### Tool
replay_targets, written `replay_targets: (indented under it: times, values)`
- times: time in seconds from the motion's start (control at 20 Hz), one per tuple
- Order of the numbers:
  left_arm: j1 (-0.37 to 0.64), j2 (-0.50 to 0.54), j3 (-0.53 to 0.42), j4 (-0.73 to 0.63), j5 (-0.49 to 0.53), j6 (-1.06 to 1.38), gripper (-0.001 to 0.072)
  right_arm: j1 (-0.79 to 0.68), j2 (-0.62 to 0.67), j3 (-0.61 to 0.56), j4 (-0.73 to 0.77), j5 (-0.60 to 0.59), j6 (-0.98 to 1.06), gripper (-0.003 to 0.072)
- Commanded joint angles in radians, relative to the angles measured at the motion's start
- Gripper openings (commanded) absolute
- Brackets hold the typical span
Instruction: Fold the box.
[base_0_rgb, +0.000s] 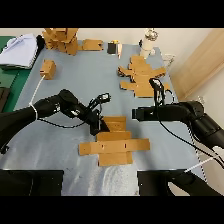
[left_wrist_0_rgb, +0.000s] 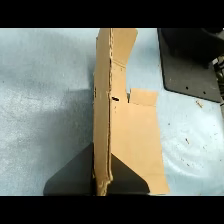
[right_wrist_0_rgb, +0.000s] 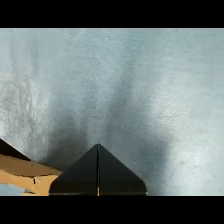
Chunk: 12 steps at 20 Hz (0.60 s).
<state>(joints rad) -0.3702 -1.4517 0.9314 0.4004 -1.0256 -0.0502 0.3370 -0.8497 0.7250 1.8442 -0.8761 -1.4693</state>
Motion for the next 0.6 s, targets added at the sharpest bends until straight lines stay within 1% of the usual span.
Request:
replay_targets:
  times: [0.0, 0.1, 0.2, 0.35, 0.45, 0.55]
  values:
    - [-0.011, 0.004, -0.017, 0.008, 0.052, 0.033, 0.0011, 0.008, -0.006, -0.013, 0.014, 0.010, 0.015, 0.0001]
    - [-0.030, 0.030, -0.050, 0.012, 0.113, 0.035, 0.0010, 0.008, -0.010, -0.013, 0.016, 0.013, 0.015, 0.0001]
    - [-0.052, 0.084, -0.076, 0.026, 0.143, 0.036, 0.0011, 0.008, -0.011, -0.013, 0.015, 0.014, 0.015, 0.0001]
    - [-0.092, 0.171, -0.119, 0.057, 0.223, 0.034, 0.0011, 0.008, -0.011, -0.013, 0.015, 0.032, 0.015, 0.0001]
    - [-0.106, 0.195, -0.143, 0.068, 0.229, 0.015, 0.0011, 0.008, -0.011, -0.013, 0.015, 0.043, 0.015, 0.0001]
    - [-0.126, 0.208, -0.150, 0.119, 0.246, -0.024, 0.0010, 0.008, -0.011, -0.014, 0.016, 0.048, 0.014, 0.0002]
